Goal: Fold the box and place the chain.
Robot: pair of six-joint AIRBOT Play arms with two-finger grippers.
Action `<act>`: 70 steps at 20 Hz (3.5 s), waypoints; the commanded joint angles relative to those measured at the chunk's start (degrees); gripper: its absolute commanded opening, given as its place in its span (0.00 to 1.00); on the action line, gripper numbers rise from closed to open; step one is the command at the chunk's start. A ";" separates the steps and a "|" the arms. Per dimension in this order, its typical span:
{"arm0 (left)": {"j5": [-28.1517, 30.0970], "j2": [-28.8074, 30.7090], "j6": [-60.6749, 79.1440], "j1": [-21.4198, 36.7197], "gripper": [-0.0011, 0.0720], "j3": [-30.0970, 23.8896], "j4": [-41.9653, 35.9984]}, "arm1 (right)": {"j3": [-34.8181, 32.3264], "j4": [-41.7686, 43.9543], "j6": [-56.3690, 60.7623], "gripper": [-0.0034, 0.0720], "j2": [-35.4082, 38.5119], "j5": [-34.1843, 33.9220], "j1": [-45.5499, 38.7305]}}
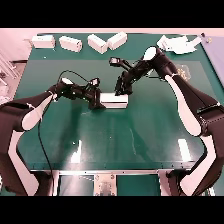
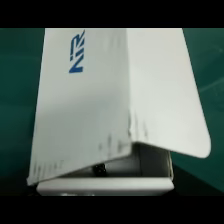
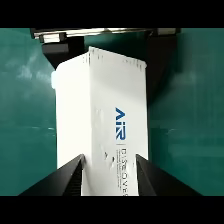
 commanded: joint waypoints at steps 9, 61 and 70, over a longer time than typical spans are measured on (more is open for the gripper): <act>-0.15 0.02 0.07 -0.04 0.87 0.02 0.04 | 0.98 -3.98 2.16 0.45 0.00 -2.78 0.66; -0.15 0.02 0.07 -0.02 0.87 0.02 0.04 | -19.50 20.81 -8.92 0.06 0.13 -0.81 -5.62; -0.15 0.02 0.07 -0.02 0.87 0.02 0.04 | -21.49 16.44 -7.50 0.05 0.13 -4.79 -3.98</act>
